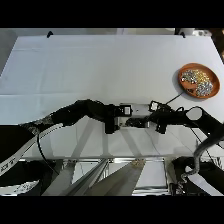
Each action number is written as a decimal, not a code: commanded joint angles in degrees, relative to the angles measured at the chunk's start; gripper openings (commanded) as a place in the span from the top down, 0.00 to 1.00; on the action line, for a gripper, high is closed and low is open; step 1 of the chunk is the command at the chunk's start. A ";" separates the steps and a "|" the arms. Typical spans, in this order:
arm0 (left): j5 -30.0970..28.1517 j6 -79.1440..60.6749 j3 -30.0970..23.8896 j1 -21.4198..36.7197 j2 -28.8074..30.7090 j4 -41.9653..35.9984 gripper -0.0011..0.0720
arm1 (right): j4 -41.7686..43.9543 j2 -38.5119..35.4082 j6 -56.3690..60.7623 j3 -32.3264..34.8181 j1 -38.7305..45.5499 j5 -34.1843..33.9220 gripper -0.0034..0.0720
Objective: Fold the box and place the chain.
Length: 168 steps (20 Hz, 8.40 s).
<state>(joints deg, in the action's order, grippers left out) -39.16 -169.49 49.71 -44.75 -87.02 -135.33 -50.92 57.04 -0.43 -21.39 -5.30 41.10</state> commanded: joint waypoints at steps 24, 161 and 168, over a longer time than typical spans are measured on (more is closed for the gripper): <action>-0.04 0.00 -0.02 0.02 -0.04 0.00 0.89 | 23.47 -26.99 4.22 -0.04 0.00 12.57 0.94; -0.04 0.00 -0.02 0.02 -0.02 0.00 0.89 | 15.17 -4.57 53.92 -8.37 6.71 28.74 0.94; -0.04 0.00 -0.02 0.02 -0.02 0.00 0.89 | 13.86 -1.22 53.99 -8.37 -4.24 15.39 0.94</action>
<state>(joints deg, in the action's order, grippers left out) -39.18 -169.49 49.71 -44.75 -87.02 -135.33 -35.99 54.85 53.54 -29.80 -6.37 62.41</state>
